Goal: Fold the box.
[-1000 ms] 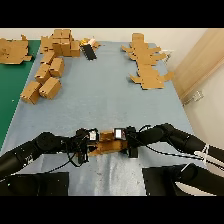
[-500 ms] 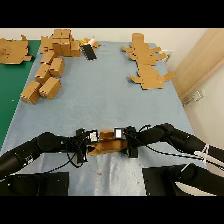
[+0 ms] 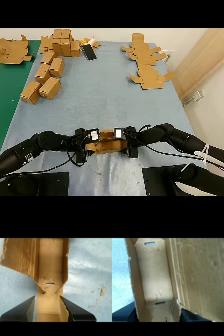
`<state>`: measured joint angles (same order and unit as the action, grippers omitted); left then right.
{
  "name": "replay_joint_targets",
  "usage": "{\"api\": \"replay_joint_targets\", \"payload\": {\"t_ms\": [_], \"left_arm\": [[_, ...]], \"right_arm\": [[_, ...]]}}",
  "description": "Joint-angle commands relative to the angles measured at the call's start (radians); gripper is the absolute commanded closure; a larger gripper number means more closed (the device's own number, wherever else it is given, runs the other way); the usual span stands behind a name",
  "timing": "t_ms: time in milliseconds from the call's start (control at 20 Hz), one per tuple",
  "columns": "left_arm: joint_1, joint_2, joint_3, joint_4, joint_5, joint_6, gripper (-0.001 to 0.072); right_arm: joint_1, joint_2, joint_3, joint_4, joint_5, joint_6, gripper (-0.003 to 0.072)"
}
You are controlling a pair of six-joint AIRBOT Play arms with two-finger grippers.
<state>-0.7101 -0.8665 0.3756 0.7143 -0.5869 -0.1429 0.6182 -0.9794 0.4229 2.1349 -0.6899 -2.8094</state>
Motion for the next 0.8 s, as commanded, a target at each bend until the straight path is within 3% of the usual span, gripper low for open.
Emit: {"api": "replay_joint_targets", "payload": {"t_ms": [0,200,300,750], "left_arm": [[-0.033,0.000,0.006,-0.016,-0.022,-0.008,0.0266],[-0.045,0.000,0.006,-0.019,0.034,-0.008,0.0268],[-0.045,0.000,0.006,-0.020,0.039,-0.008,0.0422],[-0.045,-0.026,0.008,-0.068,0.038,-0.007,0.0424]], "right_arm": [[0.001,0.000,0.000,0.000,0.000,0.000,0.0091],[0.001,0.000,0.000,0.000,0.000,0.000,0.0091],[0.001,0.000,0.000,0.000,0.000,0.000,0.0090],[0.001,0.000,0.000,0.000,0.000,0.000,0.0091]]}}
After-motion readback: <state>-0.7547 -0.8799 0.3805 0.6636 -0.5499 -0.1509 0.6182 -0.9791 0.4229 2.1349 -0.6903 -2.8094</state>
